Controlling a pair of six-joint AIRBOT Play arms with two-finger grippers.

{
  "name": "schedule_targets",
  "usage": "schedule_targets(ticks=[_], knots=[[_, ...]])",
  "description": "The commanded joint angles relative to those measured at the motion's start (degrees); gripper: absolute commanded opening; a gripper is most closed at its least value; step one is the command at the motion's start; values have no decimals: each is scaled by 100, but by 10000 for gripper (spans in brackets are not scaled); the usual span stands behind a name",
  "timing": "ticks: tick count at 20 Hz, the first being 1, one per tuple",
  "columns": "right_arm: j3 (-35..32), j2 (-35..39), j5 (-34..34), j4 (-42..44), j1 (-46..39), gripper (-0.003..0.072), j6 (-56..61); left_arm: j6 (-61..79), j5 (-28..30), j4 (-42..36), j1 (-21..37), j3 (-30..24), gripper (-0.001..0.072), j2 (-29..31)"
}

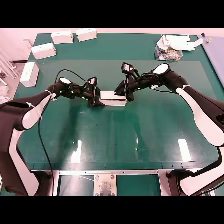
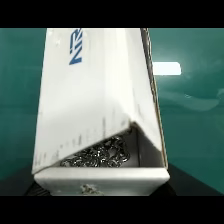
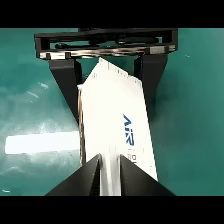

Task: Fold the box and place the chain.

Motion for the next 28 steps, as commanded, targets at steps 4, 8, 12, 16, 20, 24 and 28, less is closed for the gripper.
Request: schedule_targets(ticks=[4,8,12,16,20,24,28], knots=[[-4,-2,-68,9,7,140,17,-2,13,-4,4,0,353,2],[-28,-2,-177,11,9,141,15,-2,13,-4,4,0,353,2],[-146,-2,-411,-11,87,143,11,-2,13,-4,4,0,353,2],[-162,-2,-461,-9,116,143,17,-2,13,-4,4,0,353,2],[-229,11,-321,-7,153,143,164,-2,13,-4,4,0,353,2],[-481,20,-319,15,155,152,160,-2,13,-4,4,0,353,2],[-658,13,-435,221,153,171,-50,-2,13,-4,4,0,353,2]])
